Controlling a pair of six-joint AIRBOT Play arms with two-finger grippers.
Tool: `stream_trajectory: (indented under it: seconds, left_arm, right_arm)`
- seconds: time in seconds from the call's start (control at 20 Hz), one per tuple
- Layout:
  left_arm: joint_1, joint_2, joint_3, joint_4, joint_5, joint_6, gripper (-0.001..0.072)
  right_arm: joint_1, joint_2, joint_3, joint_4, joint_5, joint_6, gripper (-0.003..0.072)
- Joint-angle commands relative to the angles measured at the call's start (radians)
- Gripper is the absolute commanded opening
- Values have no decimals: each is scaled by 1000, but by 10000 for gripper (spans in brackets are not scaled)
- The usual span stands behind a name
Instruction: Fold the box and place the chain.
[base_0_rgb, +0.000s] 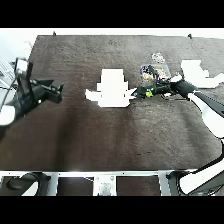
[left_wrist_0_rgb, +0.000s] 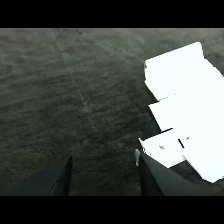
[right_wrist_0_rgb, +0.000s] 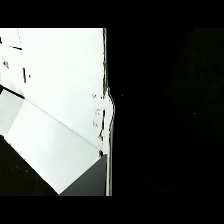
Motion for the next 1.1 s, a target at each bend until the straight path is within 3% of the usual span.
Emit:
stream_trajectory:
  seconds: [0.0,0.15,0.25,0.4,0.5,0.55,0.6,0.7,0.8,1.05]
  left_arm:
    - [65,-251,248,-3,-262,-5,457]
    - [65,-522,502,-4,-444,-71,458]
    - [65,-652,611,-38,-443,-80,458]
    - [61,-684,636,-122,-482,-85,457]
    - [54,-693,650,-134,-439,-86,369]
    - [58,-718,682,-119,-459,-119,370]
    - [58,-760,739,-82,-501,-163,430]
    - [57,-877,884,-35,-638,-221,430]
    - [56,-994,1024,-31,-743,-265,488]
    - [48,-1194,1273,-24,-883,-308,499]
  right_arm:
    - [0,0,1,0,0,2,4]
    - [6,0,1,0,0,1,4]
    - [10,0,1,-1,-5,-3,4]
    - [19,0,1,0,-7,-11,4]
    - [20,0,1,-1,-12,-21,4]
    - [20,0,1,0,-12,-21,4]
    - [19,0,1,0,-12,-21,4]
    - [19,0,1,0,-17,-22,4]
    - [19,0,1,0,-16,-22,5]
    - [19,0,1,0,-17,-22,5]
